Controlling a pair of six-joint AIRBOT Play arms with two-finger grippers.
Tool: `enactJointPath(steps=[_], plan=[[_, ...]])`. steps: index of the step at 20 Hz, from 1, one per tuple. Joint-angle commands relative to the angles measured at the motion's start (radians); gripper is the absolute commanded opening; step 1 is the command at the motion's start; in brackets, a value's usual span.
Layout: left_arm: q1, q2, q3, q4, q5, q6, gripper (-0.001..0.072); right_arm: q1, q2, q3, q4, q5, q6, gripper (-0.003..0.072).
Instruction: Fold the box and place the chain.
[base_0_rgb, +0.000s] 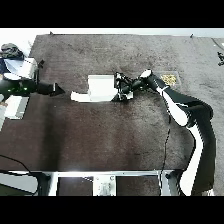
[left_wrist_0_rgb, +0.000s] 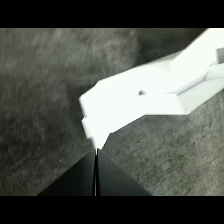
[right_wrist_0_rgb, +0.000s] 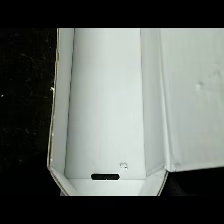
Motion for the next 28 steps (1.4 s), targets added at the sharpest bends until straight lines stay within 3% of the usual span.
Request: enactJointPath(steps=[1, 12, 20, 25, 27, 28], plan=[[0.003, -0.041, -0.011, 0.017, 0.023, -0.079, 0.0009, 0.0, 0.0, 0.001, 0.0, 0.0, 0.0, 0.0522], [-0.005, -0.161, -0.016, -0.118, 0.027, -0.077, 0.001, 0.0, 0.0, 0.001, 0.0, 0.0, 0.0, 0.0522], [-0.106, -0.19, -0.016, -0.235, 0.062, -0.039, 0.0011, 0.0, 0.0, 0.001, 0.0, 0.0, 0.0, 0.0522], [-0.129, -0.19, -0.015, -0.364, -0.021, 0.081, 0.0015, 0.0, 0.0, 0.001, 0.0, 0.0, 0.0, 0.0522], [-0.129, -0.189, -0.015, -0.394, -0.041, 0.104, 0.0328, 0.0, 0.0, 0.001, 0.0, 0.0, 0.0, 0.0522], [-0.129, -0.189, -0.015, -0.395, -0.05, 0.106, 0.0328, 0.0, 0.0, 0.001, 0.0, 0.0, 0.0, 0.0522]])
